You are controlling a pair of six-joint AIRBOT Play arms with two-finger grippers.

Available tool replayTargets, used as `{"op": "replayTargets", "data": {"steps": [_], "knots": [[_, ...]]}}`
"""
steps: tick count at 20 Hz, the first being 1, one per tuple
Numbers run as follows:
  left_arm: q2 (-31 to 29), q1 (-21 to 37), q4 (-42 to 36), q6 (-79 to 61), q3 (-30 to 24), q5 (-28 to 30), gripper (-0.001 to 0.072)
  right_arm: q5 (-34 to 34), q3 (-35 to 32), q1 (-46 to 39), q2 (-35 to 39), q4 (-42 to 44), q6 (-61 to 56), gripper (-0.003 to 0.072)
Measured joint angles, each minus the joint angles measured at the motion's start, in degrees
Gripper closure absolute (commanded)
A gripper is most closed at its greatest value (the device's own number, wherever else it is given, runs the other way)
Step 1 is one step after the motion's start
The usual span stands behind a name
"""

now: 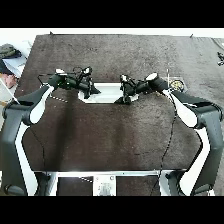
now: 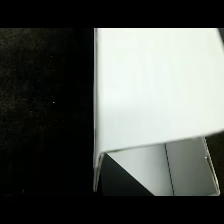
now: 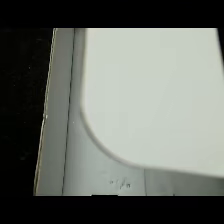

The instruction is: Fold the box and place the chain.

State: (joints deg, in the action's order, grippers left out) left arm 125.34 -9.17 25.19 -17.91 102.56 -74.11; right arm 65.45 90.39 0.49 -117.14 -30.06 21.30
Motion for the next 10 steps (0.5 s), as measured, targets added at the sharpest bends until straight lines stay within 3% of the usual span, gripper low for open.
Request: {"op": "replayTargets", "data": {"steps": [6, 9, 10], "knots": [[0.00, 0.00, 0.00, 0.00, 0.00, 0.00, 0.0696, -1.07, -0.09, 0.11, -0.26, -1.18, -0.02, 0.0095], [0.00, 0.00, 0.00, -0.02, 0.00, -0.02, 0.0696, -1.18, -0.09, 0.11, -0.33, -0.98, -0.02, 0.0258], [0.00, 0.00, 0.00, -0.02, 0.00, 0.00, 0.0696, -1.16, -0.09, 0.11, -0.35, -0.90, -0.02, 0.0408]]}}
